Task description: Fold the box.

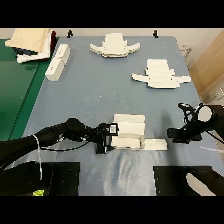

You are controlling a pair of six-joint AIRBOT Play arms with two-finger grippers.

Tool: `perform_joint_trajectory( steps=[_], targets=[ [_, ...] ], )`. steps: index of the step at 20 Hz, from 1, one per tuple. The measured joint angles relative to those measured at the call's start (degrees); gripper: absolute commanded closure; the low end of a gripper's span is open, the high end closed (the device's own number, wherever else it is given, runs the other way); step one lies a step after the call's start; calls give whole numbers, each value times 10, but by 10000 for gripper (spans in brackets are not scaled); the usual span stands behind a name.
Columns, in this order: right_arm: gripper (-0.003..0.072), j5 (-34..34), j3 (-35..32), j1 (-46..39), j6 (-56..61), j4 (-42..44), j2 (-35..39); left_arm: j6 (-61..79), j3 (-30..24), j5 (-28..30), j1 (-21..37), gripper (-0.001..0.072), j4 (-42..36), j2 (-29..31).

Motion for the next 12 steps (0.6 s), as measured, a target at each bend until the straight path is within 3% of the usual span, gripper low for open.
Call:
perform_joint_trajectory(
  steps=[6, 12],
  targets=[
    [685, 3, 0, -43, -58, 107, -57, 0, 0, 0, 0, 115, 1, 0],
    [685, 17, 0, -47, -71, 156, -40, 0, 0, -1, 0, 115, -1, 0]
  ],
)
